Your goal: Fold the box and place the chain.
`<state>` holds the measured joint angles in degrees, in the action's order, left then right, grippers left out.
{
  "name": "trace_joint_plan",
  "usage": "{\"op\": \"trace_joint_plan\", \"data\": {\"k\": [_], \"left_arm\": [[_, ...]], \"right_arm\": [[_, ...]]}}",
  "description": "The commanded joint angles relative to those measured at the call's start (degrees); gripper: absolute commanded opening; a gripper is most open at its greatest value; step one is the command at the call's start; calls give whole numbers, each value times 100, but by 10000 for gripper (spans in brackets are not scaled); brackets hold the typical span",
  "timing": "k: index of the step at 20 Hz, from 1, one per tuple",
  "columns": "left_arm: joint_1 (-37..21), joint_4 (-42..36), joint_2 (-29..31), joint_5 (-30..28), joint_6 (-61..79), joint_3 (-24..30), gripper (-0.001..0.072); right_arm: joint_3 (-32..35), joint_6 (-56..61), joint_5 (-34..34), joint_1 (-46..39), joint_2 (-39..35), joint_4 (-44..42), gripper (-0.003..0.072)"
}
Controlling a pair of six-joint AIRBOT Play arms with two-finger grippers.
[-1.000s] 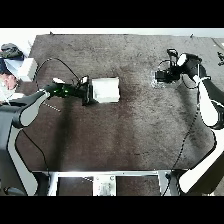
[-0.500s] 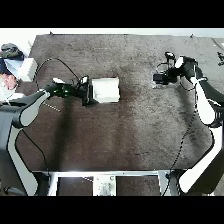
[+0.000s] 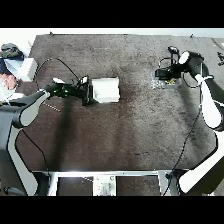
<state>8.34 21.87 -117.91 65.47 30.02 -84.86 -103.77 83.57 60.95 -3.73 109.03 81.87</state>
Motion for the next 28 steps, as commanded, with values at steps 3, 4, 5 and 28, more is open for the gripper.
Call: {"op": "trace_joint_plan", "data": {"k": [3,4,5,28], "left_arm": [[2,2,-2,0,0,0,326],[2,2,-2,0,0,0,326],[2,2,-2,0,0,0,326],[2,2,-2,-2,0,0,325]], "right_arm": [[-2,-70,26,22,-492,13,13],[-2,-125,140,35,-605,15,13],[-2,-216,245,61,-769,15,13],[-2,-1355,-2026,2240,-4026,79,12]]}}
